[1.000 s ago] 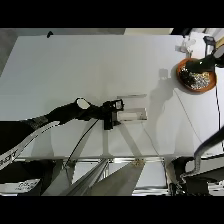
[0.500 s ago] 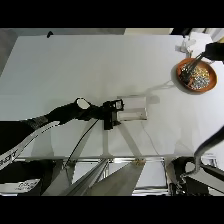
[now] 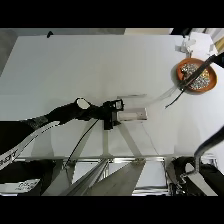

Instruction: Fold the box and place the chain.

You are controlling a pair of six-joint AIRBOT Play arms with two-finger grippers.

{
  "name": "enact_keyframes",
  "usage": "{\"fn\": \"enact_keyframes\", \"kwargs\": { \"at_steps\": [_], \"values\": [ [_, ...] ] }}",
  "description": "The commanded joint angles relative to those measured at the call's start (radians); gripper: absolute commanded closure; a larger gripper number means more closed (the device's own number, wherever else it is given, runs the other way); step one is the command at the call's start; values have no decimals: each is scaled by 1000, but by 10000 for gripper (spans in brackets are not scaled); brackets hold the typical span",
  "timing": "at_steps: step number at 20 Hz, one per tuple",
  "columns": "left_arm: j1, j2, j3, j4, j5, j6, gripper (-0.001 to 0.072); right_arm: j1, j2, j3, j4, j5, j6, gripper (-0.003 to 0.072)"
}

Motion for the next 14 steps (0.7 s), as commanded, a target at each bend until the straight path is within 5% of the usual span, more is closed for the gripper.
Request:
{"fn": "enact_keyframes", "kwargs": {
  "at_steps": [1, 7, 14],
  "values": [
    [0, 0, 0, 0, 0, 0, 457, 12, 55, -1, 89, 64, 5, 668],
    [0, 0, 0, 0, 0, 0, 457, 12, 83, -48, 237, 49, 53, 668],
    [0, 0, 0, 0, 0, 0, 457, 12, 104, -294, 370, -16, 16, 668]
  ]
}}
